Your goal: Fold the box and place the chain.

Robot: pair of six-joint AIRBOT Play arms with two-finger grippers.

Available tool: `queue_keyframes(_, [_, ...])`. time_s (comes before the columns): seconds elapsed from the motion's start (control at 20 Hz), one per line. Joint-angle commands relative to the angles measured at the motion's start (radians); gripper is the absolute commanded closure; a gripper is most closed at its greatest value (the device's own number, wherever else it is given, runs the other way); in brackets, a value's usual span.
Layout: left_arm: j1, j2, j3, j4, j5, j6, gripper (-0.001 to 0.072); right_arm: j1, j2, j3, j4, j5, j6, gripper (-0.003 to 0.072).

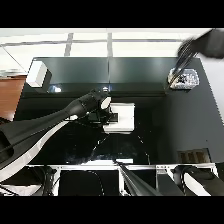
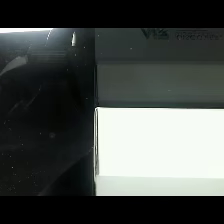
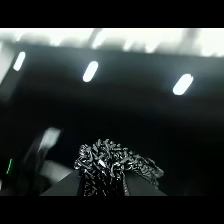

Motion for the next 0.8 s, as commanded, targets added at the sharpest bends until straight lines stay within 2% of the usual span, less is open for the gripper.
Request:
queue_keyframes(0.0, [0.0,-0.001,0.0,0.0,0.002,0.0,0.0684,0.15,0.049,-0.193,0.039,0.064,-0.026,0.0674])
queue_keyframes(0.15, [0.0,-0.001,0.0,0.001,0.002,0.0,0.0684,0.245,0.046,-0.312,0.076,0.014,-0.026,0.0674])
queue_keyframes(0.3, [0.0,-0.001,0.0,0.002,0.003,0.0,0.0684,0.319,0.026,-0.406,0.12,-0.103,-0.025,0.0674])
queue_keyframes(0.55, [0.002,-0.001,0.0,0.002,0.005,0.0,0.0684,0.378,-0.086,-0.428,0.206,-0.259,-0.023,0.0674])
queue_keyframes(0.75, [0.008,-0.001,0.0,0.0,0.004,0.0,0.0684,0.375,-0.163,-0.428,0.181,-0.263,-0.026,0.0673])
